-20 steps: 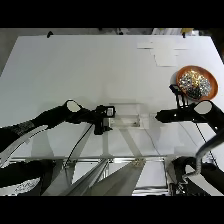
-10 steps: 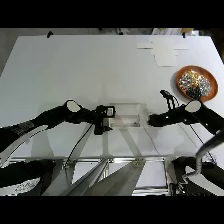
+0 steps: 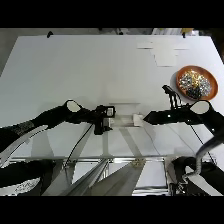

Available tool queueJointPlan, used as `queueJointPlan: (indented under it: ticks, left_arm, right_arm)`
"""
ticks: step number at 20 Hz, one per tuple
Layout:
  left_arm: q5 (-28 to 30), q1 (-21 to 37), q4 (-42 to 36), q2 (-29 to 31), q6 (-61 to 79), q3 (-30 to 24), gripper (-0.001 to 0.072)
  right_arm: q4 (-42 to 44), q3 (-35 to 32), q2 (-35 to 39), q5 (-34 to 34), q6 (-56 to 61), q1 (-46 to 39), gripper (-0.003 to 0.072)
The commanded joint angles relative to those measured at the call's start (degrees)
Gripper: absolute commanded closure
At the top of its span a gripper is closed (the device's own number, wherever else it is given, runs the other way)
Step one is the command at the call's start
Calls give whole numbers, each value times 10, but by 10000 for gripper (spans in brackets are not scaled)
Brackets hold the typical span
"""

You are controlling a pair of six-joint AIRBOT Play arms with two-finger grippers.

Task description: Fold the box and place the chain.

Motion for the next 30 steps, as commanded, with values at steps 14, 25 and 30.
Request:
queueJointPlan:
  ticks: [14,25,30]
  left_arm:
    - [0,0,0,0,0,0,499]
    - [0,0,0,0,0,0,499]
    - [0,0,0,0,0,0,499]
  right_arm:
    - [-61,38,-21,-79,151,148,331]
    - [-365,161,-121,-48,513,306,259]
    - [-490,211,-187,32,653,363,261]
